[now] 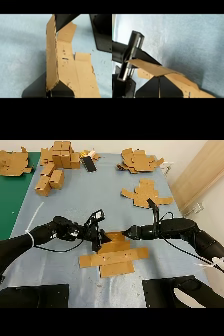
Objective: Fold the box.
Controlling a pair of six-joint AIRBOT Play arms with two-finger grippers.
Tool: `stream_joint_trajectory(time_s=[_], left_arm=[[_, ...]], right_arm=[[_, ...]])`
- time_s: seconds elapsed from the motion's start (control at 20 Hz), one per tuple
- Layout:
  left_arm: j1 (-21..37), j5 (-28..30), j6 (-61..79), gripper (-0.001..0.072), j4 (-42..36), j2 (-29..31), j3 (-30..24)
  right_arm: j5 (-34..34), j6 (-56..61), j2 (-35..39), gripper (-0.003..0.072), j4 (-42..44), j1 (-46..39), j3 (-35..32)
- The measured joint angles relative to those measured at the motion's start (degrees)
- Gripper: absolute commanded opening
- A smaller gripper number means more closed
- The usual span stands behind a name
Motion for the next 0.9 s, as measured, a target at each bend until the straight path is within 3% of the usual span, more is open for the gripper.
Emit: stream_joint_trajectory(time_s=[0.25,0.9], left_arm=[[0.0,1.9,4.3,0.0011,-0.7,4.1,0.0],[-1.9,3.3,9.2,0.001,-0.2,4.5,-4.4]], right_arm=[[1.3,0.0,0.0,0.0002,0.0,0.0,0.0],[8.4,0.0,0.0,0.0003,0.3,-0.1,0.1]])
